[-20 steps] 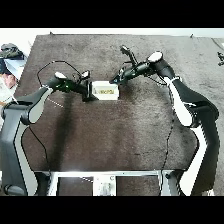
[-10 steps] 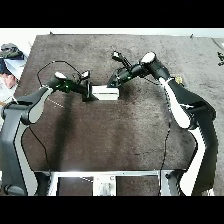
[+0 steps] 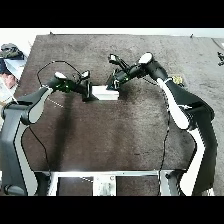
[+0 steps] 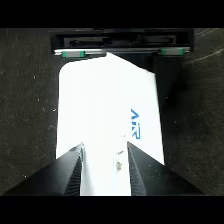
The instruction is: Fold the box and place the chain.
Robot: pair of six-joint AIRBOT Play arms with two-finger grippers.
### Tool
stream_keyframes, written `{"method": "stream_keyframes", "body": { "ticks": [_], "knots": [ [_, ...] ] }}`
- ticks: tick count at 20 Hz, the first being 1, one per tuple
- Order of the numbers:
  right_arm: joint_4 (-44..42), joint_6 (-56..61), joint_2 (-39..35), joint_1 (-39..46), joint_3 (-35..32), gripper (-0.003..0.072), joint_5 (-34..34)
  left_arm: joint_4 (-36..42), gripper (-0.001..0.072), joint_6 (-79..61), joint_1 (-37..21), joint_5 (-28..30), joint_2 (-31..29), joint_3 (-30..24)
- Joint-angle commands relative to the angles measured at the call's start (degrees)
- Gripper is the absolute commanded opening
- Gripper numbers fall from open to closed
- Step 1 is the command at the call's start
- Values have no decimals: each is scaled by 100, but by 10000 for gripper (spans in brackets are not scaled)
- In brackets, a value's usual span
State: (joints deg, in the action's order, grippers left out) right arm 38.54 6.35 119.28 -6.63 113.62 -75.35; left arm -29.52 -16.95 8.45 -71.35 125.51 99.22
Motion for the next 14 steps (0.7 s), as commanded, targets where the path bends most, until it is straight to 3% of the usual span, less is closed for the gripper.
{"method": "stream_keyframes", "body": {
  "ticks": [1,5,8,9,14],
  "knots": [
    [426,-37,2,-109,4,350,229,0,344,0,-4,0,-4,7],
    [520,-39,-31,-162,4,349,640,-2,344,0,-4,0,-4,7],
    [516,-39,-179,-162,4,330,636,-2,344,0,-4,0,-4,7],
    [520,-39,-214,-162,4,274,636,0,344,0,-4,2,-4,7],
    [848,-35,-223,-177,4,270,660,-2,344,0,-4,2,-4,7]
  ]
}}
